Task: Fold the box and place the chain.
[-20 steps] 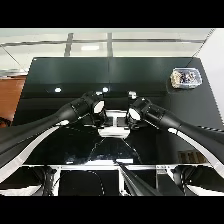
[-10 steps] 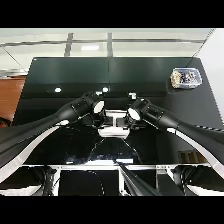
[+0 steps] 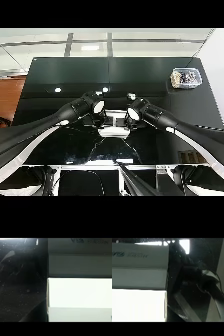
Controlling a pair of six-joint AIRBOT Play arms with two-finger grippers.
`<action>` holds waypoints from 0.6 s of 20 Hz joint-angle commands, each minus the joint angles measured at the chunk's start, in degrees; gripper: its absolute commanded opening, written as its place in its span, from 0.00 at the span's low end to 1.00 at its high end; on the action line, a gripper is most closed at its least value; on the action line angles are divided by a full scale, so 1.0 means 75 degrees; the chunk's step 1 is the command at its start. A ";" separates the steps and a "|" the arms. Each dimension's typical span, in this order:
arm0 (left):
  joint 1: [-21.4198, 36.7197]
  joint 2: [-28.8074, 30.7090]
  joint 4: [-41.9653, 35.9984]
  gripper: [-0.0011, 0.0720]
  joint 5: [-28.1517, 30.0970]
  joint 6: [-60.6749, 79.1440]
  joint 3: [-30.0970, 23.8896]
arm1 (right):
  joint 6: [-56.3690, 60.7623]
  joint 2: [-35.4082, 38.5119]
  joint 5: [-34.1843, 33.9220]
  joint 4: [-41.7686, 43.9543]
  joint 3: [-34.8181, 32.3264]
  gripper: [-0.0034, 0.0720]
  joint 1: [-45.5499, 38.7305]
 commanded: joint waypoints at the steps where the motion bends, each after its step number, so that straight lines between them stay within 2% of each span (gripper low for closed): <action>1: 0.0006 0.0000 0.0009 0.06 -0.0015 0.0015 -0.0003 | -0.0178 0.0067 0.0128 -0.0090 0.0003 0.30 -0.0015; 2: 0.0006 0.0000 0.0009 0.06 -0.0012 0.0015 -0.0003 | -0.0227 0.0178 0.0213 -0.0163 0.0012 0.41 -0.0058; 5: 0.0006 0.0000 0.0009 0.06 -0.0012 0.0015 -0.0003 | -0.0842 0.0839 0.0548 -0.0119 0.0067 0.41 -0.0184; 9: 0.0029 0.0000 0.0009 0.06 0.0000 0.0015 -0.0003 | -0.1856 0.2320 0.1122 -0.0504 0.0691 0.41 -0.0565; 11: 0.0029 0.0000 0.0012 0.06 0.0000 0.0015 -0.0003 | -0.1958 0.2981 0.1317 -0.1343 0.0831 0.41 -0.1090; 12: 0.0029 0.0000 0.0012 0.06 -0.0003 0.0015 -0.0003 | -0.1958 0.3197 0.1419 -0.2235 0.0831 0.41 -0.1408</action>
